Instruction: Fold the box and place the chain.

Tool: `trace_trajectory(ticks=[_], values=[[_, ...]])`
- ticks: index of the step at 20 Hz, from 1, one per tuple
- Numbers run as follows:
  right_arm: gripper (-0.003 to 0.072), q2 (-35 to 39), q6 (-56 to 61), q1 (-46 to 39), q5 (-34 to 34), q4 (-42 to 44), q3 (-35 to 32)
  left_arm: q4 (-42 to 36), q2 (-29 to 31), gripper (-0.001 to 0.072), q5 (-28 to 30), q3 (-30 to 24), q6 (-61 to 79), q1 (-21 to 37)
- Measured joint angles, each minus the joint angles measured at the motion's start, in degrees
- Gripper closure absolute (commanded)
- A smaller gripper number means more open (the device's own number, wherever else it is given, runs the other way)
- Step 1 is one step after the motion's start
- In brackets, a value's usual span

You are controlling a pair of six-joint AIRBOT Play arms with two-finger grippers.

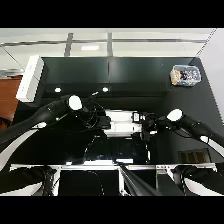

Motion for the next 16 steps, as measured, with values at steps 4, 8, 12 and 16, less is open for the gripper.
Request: trace_trajectory(ticks=[4, 8, 12, 16], values=[[0.0420, 0.0, 0.0, 0.0, 0.0, 0.0, 0.0, 2.2, 0.0, 0.0222, 0.6, 1.8, -2.6, -1.2], [0.0420, 0.0, 0.0, 0.0, -0.1, 0.0, 0.0, 2.6, -0.1, 0.0227, 0.6, 3.4, -3.8, -2.6], [0.0420, 0.0, -0.2, 0.0, -0.1, -0.1, 0.0, 3.5, -0.1, 0.0274, 0.6, 4.0, -6.0, -4.1], [0.0420, 0.0, 0.0, 0.0, 0.0, 0.0, 0.0, 7.3, -0.1, 0.0274, 0.5, 4.2, -11.8, -6.0]])
